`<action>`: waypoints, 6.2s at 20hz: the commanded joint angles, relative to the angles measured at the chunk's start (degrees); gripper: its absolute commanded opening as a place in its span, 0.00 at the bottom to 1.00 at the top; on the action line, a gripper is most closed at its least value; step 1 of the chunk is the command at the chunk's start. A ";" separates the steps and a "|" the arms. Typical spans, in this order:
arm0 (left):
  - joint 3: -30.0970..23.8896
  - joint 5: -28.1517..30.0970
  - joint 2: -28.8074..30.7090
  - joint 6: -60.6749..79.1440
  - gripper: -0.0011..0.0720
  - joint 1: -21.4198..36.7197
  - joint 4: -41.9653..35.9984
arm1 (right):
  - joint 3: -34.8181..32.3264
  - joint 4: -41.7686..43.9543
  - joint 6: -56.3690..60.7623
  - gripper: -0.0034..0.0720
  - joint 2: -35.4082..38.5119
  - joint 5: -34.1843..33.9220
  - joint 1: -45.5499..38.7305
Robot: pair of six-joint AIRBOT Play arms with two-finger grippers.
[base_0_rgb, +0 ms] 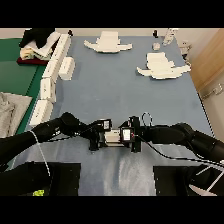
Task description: Fold the box.
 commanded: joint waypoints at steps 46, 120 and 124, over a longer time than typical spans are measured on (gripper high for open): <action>0.02 0.00 0.04 0.04 0.71 0.02 0.04 | -17.53 12.59 40.17 0.05 5.35 31.23 14.82; 7.28 25.09 -0.61 -81.48 0.71 30.16 33.75 | 37.33 -36.63 83.78 0.05 -26.60 -36.33 -24.28; 12.02 26.56 -6.93 -81.48 0.71 33.79 33.66 | 37.33 -36.63 83.78 0.05 -26.60 -36.33 -24.28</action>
